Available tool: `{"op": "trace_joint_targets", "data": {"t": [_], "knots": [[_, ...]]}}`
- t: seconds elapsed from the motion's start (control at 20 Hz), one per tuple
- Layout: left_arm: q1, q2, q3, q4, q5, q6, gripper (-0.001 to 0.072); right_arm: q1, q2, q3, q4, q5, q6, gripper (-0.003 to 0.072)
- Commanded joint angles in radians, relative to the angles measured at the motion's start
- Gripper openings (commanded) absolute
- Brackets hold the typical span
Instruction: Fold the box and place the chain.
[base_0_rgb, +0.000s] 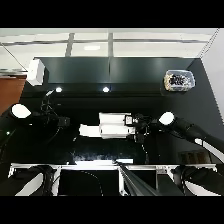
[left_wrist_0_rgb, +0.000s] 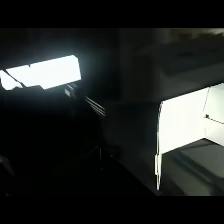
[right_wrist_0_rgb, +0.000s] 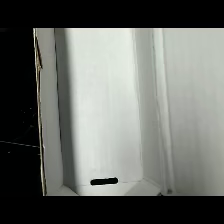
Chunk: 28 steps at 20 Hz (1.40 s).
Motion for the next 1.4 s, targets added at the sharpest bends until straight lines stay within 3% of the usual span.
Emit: {"op": "trace_joint_targets", "data": {"t": [0.0, 0.2, 0.4, 0.6, 0.65, 0.8, 0.9, 1.0, 1.15, 1.35], "knots": [[0.050, -0.080, -0.040, -0.115, -0.080, -0.118, 0.0027, 0.001, 0.000, 0.000, 0.000, 0.000, 0.000, 0.0183], [-0.042, -0.220, -0.050, -0.338, -0.053, 0.051, 0.0027, 0.001, 0.000, 0.000, 0.000, 0.000, 0.000, 0.0183], [-0.156, -0.274, -0.040, -0.409, 0.025, 0.161, 0.0027, 0.001, 0.000, 0.000, 0.000, 0.000, 0.000, 0.0183], [-0.161, -0.274, -0.011, -0.443, -0.012, 0.280, 0.0030, 0.001, 0.000, 0.000, 0.000, 0.000, 0.000, 0.0183], [-0.160, -0.273, 0.002, -0.442, -0.020, 0.292, 0.0073, 0.001, 0.000, 0.000, 0.000, 0.000, 0.000, 0.0183], [-0.159, -0.269, 0.049, -0.441, -0.047, 0.332, 0.0472, 0.001, 0.000, 0.000, 0.000, 0.000, 0.000, 0.0183], [-0.160, -0.269, 0.085, -0.441, -0.081, 0.333, 0.0526, 0.001, 0.000, 0.000, 0.000, 0.000, 0.000, 0.0183], [-0.171, -0.269, 0.118, -0.442, -0.130, 0.333, 0.0709, 0.001, 0.000, 0.000, 0.000, 0.000, 0.000, 0.0183], [-0.220, -0.269, 0.154, -0.436, -0.173, 0.323, 0.0709, 0.001, 0.000, 0.000, 0.000, 0.000, 0.000, 0.0183], [-0.303, -0.269, 0.174, -0.401, -0.092, 0.238, 0.0708, 0.001, 0.000, 0.000, 0.000, 0.000, 0.000, 0.0183]]}}
